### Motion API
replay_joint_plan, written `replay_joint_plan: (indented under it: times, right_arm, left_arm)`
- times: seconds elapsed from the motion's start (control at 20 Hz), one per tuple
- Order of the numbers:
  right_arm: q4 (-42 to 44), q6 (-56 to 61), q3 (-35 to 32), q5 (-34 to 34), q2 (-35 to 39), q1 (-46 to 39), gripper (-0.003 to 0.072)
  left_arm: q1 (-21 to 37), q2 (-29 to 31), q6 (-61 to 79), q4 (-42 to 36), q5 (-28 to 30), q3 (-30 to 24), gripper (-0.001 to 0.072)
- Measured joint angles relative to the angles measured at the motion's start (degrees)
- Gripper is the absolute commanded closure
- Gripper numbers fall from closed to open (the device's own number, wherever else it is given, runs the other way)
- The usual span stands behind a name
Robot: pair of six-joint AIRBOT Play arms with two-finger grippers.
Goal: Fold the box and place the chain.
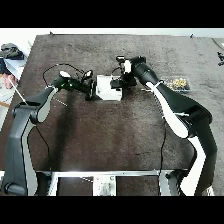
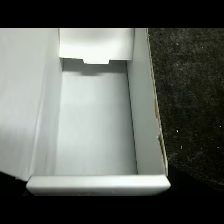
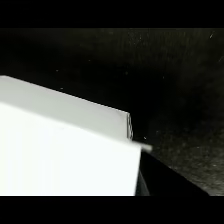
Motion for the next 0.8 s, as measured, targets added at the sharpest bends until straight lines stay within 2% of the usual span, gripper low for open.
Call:
replay_joint_plan:
  times: [0.5,0.7,0.75,0.8]
  right_arm:
    - [-3.91,6.69,0.72,0.44,-2.91,0.59,0.0344]
    - [-5.84,8.94,0.72,0.37,-3.02,0.79,0.0366]
    - [-6.16,9.31,0.72,0.13,-3.06,0.90,0.0427]
    - [-6.36,9.70,0.72,-0.24,-3.08,1.07,0.0427]
  left_arm:
    - [0.00,0.00,-0.02,0.00,-0.02,0.00,0.0431]
    - [0.00,0.00,-0.02,-0.02,-0.02,0.00,0.0431]
    - [0.00,0.00,-0.02,-0.02,-0.02,0.00,0.0431]
    - [0.00,0.00,-0.02,-0.02,-0.02,0.00,0.0431]
